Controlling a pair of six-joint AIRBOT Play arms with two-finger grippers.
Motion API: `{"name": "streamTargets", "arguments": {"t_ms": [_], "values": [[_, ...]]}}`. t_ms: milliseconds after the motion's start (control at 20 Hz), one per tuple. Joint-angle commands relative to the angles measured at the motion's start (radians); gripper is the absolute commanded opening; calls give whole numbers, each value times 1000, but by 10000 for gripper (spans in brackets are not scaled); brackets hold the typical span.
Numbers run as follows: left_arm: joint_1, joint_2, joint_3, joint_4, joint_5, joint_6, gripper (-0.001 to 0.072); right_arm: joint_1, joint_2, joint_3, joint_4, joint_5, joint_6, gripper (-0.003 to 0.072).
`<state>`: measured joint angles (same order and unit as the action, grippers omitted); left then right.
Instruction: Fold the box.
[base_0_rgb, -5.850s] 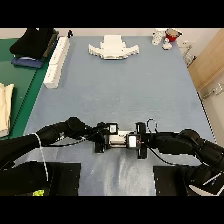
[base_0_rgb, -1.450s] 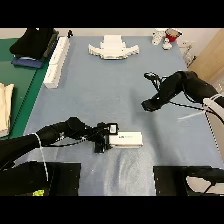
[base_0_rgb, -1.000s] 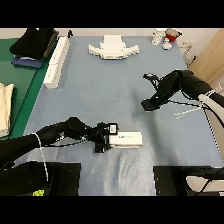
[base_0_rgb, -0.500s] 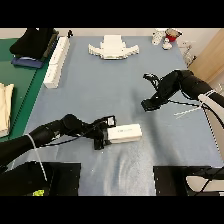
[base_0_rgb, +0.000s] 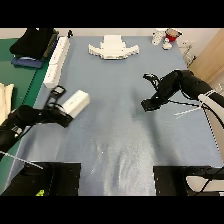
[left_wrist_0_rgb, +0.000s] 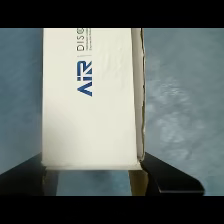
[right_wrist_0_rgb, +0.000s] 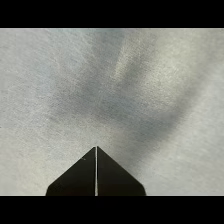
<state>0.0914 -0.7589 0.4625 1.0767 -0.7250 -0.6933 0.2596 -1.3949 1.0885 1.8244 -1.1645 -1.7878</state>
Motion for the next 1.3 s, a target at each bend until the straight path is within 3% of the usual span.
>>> {"name": "streamTargets", "arguments": {"t_ms": [0, 100, 400, 900, 1250], "values": [[274, 16, 0, 75, -31, -74, 507, 0, 0, 1, 0, 0, 0, 9], [323, -26, 1, 75, 27, -74, 507, 0, 0, 1, 0, 0, 0, 9], [324, -187, 21, 37, 253, -82, 507, 0, 0, 1, 0, 0, 0, 8], [301, -536, 325, -94, 273, -44, 508, 0, 0, 1, 0, 0, 0, 9], [295, -629, 407, -138, 271, 28, 507, 0, 0, 1, 0, 0, 0, 8]]}}
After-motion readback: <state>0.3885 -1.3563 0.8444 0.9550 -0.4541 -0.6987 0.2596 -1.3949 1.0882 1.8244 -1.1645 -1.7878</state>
